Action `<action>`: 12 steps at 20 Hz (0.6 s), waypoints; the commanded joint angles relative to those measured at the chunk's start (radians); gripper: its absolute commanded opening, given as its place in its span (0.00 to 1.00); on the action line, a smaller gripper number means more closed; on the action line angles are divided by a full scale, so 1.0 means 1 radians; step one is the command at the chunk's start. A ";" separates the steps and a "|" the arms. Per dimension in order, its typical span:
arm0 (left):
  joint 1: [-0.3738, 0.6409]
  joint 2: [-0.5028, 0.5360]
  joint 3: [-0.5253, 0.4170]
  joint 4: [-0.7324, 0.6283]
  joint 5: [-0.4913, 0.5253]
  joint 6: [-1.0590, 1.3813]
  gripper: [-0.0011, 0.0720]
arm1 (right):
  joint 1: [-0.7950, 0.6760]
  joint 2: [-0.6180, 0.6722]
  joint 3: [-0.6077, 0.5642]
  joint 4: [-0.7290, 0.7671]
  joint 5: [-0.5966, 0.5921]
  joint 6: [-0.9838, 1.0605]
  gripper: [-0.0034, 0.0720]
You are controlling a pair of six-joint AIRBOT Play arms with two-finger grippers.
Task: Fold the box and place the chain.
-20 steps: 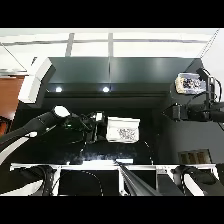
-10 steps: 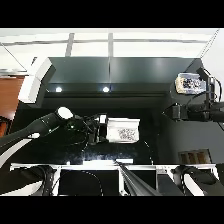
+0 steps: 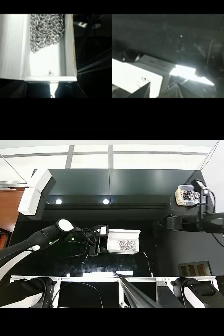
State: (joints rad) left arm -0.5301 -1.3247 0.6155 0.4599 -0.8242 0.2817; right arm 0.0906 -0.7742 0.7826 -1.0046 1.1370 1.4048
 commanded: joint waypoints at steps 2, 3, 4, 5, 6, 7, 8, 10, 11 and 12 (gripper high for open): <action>0.000 -0.001 0.001 -0.001 0.005 -0.002 0.69 | 0.105 -0.174 -0.009 0.134 -0.166 -0.059 0.57; 0.000 -0.001 0.001 -0.001 0.005 -0.002 0.69 | 0.107 -0.229 -0.009 0.222 -0.192 -0.137 0.57; 0.000 -0.001 0.001 -0.001 0.005 -0.002 0.69 | 0.107 -0.282 -0.009 0.312 -0.212 -0.244 0.82; 0.000 -0.001 0.001 -0.001 0.005 -0.002 0.69 | 0.109 -0.320 -0.008 0.362 -0.214 -0.370 0.99; 0.000 -0.001 0.001 -0.001 0.005 -0.002 0.69 | 0.117 -0.348 -0.008 0.362 -0.213 -0.461 1.00; 0.000 -0.001 0.001 -0.001 0.005 -0.002 0.69 | 0.127 -0.362 -0.008 0.350 -0.202 -0.532 1.00; 0.000 -0.001 0.001 -0.001 0.005 -0.001 0.69 | 0.139 -0.365 -0.008 0.335 -0.179 -0.626 1.00; 0.000 -0.001 0.001 -0.001 0.005 -0.001 0.69 | 0.159 -0.365 -0.008 0.306 -0.098 -0.842 1.00; 0.000 -0.001 0.001 -0.001 0.005 -0.002 0.69 | 0.165 -0.365 -0.008 0.290 -0.049 -0.927 1.00; 0.000 -0.001 0.001 -0.001 0.005 -0.001 0.69 | 0.167 -0.365 -0.008 0.281 -0.007 -0.966 1.00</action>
